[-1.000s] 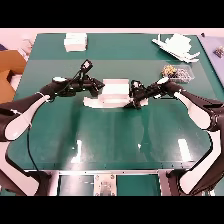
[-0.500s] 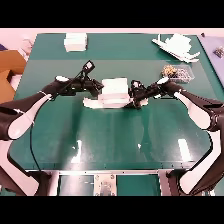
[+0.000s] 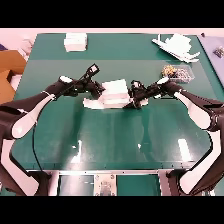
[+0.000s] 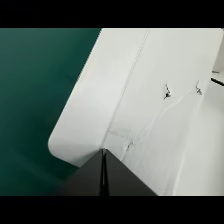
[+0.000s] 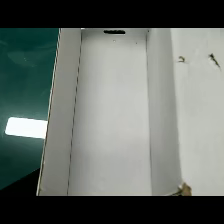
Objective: Fold the box and place the chain.
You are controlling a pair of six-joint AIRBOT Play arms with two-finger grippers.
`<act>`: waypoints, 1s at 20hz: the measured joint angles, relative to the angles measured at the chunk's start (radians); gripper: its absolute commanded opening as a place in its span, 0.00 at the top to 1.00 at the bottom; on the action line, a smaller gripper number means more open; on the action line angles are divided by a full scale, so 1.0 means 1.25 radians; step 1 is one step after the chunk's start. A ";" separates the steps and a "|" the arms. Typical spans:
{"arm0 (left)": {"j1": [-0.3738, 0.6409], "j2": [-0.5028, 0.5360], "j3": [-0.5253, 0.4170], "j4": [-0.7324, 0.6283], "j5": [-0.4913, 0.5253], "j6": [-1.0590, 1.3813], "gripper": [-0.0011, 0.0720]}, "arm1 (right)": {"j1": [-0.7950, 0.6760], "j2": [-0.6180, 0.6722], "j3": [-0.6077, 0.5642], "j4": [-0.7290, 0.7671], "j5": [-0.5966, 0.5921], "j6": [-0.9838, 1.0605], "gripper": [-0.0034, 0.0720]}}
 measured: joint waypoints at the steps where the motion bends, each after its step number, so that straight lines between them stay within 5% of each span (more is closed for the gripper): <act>1: 0.000 0.000 0.000 0.002 -0.001 0.003 0.96 | 0.000 0.000 0.000 0.000 0.000 0.000 0.23; 13: 0.000 0.085 0.000 -0.044 -0.026 0.087 0.96 | 0.000 0.000 0.000 0.002 -0.003 -0.001 0.23; 16: 0.002 0.130 0.001 -0.027 -0.035 0.082 0.79 | 0.000 0.000 0.000 0.002 -0.001 -0.001 0.23; 18: 0.009 0.167 0.001 0.020 -0.055 0.045 0.78 | 0.000 0.000 0.000 0.002 -0.001 -0.001 0.23; 19: 0.018 0.182 0.001 0.045 -0.076 0.023 0.71 | 0.000 0.000 0.000 0.001 -0.001 -0.001 0.23; 20: 0.032 0.194 0.001 0.078 -0.096 0.002 0.52 | 0.000 0.000 0.000 0.001 -0.001 -0.001 0.23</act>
